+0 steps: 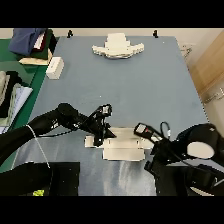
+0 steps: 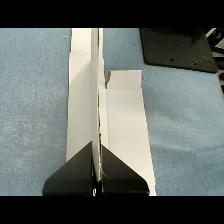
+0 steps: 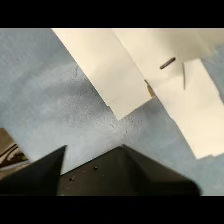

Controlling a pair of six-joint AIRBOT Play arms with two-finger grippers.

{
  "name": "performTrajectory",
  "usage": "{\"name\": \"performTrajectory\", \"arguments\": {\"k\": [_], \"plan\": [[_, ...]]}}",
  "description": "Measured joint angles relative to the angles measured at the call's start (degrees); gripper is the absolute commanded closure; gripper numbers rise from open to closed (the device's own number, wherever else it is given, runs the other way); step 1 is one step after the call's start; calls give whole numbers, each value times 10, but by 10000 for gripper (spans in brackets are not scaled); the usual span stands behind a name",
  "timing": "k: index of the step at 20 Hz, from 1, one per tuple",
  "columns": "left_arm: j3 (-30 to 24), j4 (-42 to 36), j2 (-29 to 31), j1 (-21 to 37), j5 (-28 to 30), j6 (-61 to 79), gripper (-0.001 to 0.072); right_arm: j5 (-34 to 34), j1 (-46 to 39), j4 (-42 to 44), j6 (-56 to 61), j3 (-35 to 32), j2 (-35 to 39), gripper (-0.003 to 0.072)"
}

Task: Fold the box.

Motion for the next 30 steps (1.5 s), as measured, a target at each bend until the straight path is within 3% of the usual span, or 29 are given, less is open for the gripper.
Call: {"name": "performTrajectory", "arguments": {"k": [6, 11, 21, 30], "plan": [[0, 0, 0, 0, 0, 0, 694, -143, 109, -78, -88, -24, -83, -34], [0, 0, 0, 0, 0, 0, 693, -202, 162, -162, -96, -28, -126, -24], [0, 0, 0, 0, 0, 0, 693, -221, 261, -323, 47, -54, -139, -5], [0, 0, 0, 0, 0, 0, 693, -207, 282, -431, 212, -41, -130, -4]]}}
